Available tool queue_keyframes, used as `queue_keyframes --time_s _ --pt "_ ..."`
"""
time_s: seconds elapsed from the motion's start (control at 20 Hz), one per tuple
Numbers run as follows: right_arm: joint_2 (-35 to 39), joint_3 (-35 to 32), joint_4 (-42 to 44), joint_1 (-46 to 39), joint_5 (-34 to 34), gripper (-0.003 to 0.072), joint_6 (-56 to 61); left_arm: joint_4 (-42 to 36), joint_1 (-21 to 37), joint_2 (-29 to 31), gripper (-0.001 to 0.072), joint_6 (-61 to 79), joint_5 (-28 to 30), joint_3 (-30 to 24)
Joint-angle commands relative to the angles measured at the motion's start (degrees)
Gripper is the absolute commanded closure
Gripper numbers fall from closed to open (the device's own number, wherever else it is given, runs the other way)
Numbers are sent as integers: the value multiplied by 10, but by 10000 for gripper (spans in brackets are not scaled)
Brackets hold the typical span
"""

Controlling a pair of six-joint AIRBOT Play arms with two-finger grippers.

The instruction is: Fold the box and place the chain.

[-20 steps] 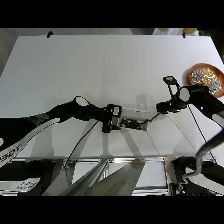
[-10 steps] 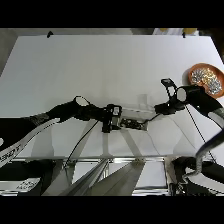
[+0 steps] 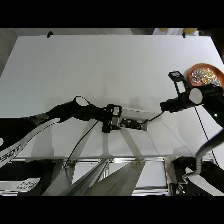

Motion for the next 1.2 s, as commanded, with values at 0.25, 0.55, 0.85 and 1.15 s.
queue_keyframes --time_s 0.25,0.55,0.85,1.15 --pt "-26 0 7 0 -29 360 12 0 0 0 695 0 0 0" --pt "-108 -3 7 0 -42 363 12 0 0 0 695 0 0 0" --pt "-151 -13 16 0 -54 431 27 0 0 0 695 0 0 0" --pt "-138 -15 15 0 -45 670 17 0 0 0 695 0 0 0"
